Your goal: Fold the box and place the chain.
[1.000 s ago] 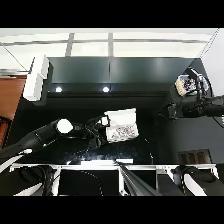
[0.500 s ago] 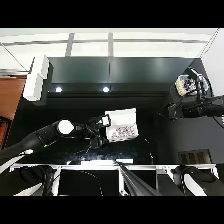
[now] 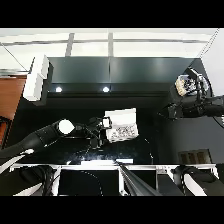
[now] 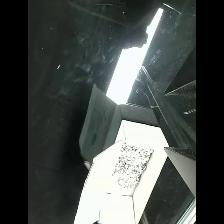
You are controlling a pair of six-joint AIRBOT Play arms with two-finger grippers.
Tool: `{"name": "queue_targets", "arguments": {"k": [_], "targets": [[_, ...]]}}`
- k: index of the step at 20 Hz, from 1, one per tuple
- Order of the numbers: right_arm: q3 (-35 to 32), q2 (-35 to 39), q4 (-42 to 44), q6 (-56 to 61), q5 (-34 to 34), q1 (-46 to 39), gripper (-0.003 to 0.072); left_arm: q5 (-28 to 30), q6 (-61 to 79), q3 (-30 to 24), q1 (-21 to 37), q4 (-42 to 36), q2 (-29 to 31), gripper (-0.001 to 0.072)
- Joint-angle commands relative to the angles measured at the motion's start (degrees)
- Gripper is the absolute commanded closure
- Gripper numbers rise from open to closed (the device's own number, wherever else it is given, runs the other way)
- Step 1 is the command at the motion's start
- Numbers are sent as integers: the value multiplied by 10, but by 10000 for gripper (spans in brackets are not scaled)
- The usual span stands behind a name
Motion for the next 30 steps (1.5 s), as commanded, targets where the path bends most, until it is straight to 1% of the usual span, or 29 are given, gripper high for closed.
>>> {"name": "queue_targets", "arguments": {"k": [1,4,5,7,8,10,13,14,15,16,18,19,21,22,24,25,30], "targets": [[0,0,0,0,0,0,311,-4,7,7,1,0,-17,8],[0,0,0,0,0,0,311,-12,14,24,1,0,-41,22],[0,0,0,0,0,0,311,-13,20,28,1,0,-44,42],[0,0,0,0,0,0,311,-14,19,32,6,0,-43,305],[0,0,0,0,0,0,311,-17,19,32,13,0,-43,381],[0,0,0,0,-18,1,310,-17,19,32,30,9,-43,382],[-13,-3,1,10,-102,19,309,-48,19,32,58,28,-43,382],[-15,-9,1,10,-125,36,282,-62,19,33,64,41,-44,382],[-15,-20,2,32,-143,56,1,-76,19,35,71,51,-44,382],[-14,-35,2,49,-155,79,-25,-92,20,39,78,56,-44,381],[-9,-76,3,49,-161,112,-25,-110,34,48,96,56,-44,382],[-7,-95,3,45,-176,126,-24,-119,45,53,105,55,-45,381],[-2,-123,12,8,-211,141,-24,-133,63,58,118,55,-50,381],[-2,-134,35,-29,-230,145,-23,-135,70,58,120,56,-54,382],[-2,-148,82,-96,-245,152,-17,-134,88,58,118,49,-70,380],[-2,-152,91,-103,-252,155,-17,-135,108,58,116,49,-78,379],[-2,-156,93,-133,-298,177,-17,-135,122,59,117,52,-82,379]]}}
